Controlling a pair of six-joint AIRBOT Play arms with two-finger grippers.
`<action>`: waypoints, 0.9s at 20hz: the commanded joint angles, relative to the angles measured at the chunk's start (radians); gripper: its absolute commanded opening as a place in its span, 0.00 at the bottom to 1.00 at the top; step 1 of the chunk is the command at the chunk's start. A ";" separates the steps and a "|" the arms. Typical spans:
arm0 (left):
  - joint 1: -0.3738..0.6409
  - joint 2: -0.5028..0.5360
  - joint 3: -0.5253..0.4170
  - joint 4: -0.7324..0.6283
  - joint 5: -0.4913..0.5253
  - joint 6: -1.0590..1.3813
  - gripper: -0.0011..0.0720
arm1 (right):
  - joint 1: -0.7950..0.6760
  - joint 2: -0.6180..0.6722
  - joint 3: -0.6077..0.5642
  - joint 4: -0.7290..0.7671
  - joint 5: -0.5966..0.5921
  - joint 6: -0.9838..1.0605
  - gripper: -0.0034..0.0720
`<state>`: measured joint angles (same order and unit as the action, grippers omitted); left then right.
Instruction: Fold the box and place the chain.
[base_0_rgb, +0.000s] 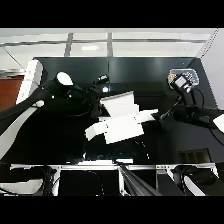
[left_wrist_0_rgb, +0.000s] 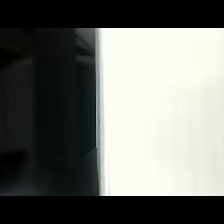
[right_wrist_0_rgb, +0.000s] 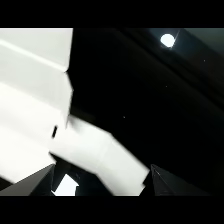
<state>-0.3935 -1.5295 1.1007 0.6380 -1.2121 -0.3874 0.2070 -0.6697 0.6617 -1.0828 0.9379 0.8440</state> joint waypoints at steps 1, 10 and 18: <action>-0.032 0.024 -0.082 -0.005 0.159 0.365 0.04 | 0.043 0.007 -0.056 -0.003 -0.013 -0.174 0.97; -0.124 -0.060 -0.061 0.113 0.318 0.406 0.05 | 0.223 -0.009 -0.301 0.029 -0.171 -0.456 0.97; -0.127 -0.060 -0.061 0.113 0.319 0.406 0.05 | 0.326 -0.161 -0.302 0.069 -0.262 -0.461 0.97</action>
<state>-0.5186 -1.5887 1.0389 0.7444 -0.8997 0.0162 0.4892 -0.7788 0.3641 -1.0279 0.7341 0.3931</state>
